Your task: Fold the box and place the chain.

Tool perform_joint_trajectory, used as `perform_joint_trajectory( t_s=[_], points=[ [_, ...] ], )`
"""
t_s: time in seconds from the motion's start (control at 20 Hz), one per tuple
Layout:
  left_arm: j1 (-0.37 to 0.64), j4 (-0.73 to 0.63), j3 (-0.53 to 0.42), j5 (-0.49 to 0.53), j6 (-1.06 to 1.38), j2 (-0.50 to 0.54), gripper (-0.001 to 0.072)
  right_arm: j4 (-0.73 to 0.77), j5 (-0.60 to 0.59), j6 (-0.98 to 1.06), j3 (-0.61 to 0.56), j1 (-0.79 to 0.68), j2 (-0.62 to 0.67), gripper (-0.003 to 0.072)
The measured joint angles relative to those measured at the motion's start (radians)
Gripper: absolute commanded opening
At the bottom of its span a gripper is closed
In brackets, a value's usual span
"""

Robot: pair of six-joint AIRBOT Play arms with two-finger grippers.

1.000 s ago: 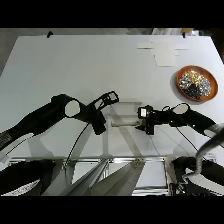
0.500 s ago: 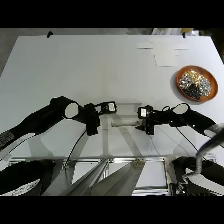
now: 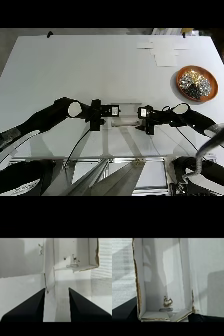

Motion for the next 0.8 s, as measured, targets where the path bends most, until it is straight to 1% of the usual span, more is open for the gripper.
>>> perform_joint_trajectory(
  t_s=[0.3, 0.4, 0.55, 0.6, 0.8],
  points=[
    [-0.001, -0.015, 0.000, 0.011, 0.014, -0.026, 0.0330, 0.000, 0.000, 0.000, 0.000, 0.000, 0.000, 0.0271],
    [-0.001, -0.025, 0.000, -0.001, 0.016, -0.028, 0.0306, 0.000, 0.000, 0.000, 0.000, 0.000, 0.000, 0.0271],
    [-0.003, -0.044, 0.000, -0.019, 0.020, -0.030, 0.0298, 0.000, 0.000, 0.000, 0.000, 0.000, 0.000, 0.0271],
    [-0.006, -0.053, 0.000, -0.023, 0.029, -0.030, 0.0247, 0.000, 0.000, 0.000, 0.000, 0.000, 0.000, 0.0271],
    [-0.028, -0.106, 0.000, -0.014, 0.124, -0.030, 0.0249, 0.000, 0.000, 0.000, 0.000, 0.000, 0.000, 0.0271]
  ],
)
